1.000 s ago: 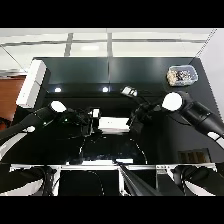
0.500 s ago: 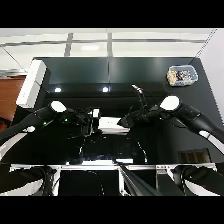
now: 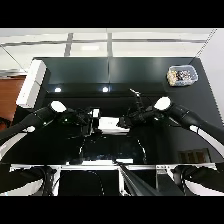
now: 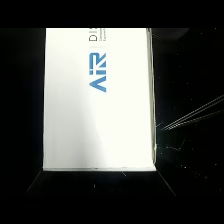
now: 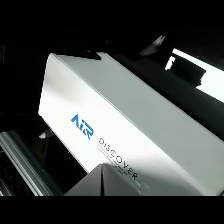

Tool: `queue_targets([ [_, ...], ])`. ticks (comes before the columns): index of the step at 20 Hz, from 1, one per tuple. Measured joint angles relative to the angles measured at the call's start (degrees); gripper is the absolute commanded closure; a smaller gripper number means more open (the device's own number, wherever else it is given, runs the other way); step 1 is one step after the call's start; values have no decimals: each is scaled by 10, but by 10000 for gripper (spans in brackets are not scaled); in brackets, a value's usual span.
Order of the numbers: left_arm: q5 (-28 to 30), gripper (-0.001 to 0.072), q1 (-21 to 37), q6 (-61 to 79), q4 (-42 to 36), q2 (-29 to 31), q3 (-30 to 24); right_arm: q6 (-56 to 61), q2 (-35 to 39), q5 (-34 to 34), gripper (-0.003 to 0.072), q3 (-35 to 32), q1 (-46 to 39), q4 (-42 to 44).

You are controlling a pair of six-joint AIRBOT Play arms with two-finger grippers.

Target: Fold the box and place the chain.

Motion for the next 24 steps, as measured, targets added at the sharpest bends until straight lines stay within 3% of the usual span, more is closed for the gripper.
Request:
queue_targets([
  [5, 0, 305, 0, 0, 0, 0, 0, 2, -2, 0, 679, 2, -1, -10],
  [8, -1, 303, 0, 0, 0, 1, 0, 1, 16, 54, 678, 21, -24, -37],
  [9, -2, 267, 0, -5, 3, 4, 0, 0, 32, 84, 674, 33, -40, -31],
  [10, -1, 29, 0, -13, 5, 8, 0, -1, 49, 115, 674, 40, -59, -35],
  [11, -2, -5, 0, -24, 8, 15, 0, 0, 72, 148, 674, 46, -83, -51],
  [14, -10, -3, 0, -84, 35, 47, 10, 19, 152, 220, 673, 56, -164, -103],
  [18, -75, -3, -9, -212, 85, 75, 64, 54, 238, 264, 673, 60, -259, -179],
  [20, -95, -3, -31, -258, 97, 67, 100, 66, 258, 268, 673, 60, -284, -197],
  [24, -75, -3, -85, -301, 111, 7, 169, 80, 274, 258, 673, 60, -305, -211],
])
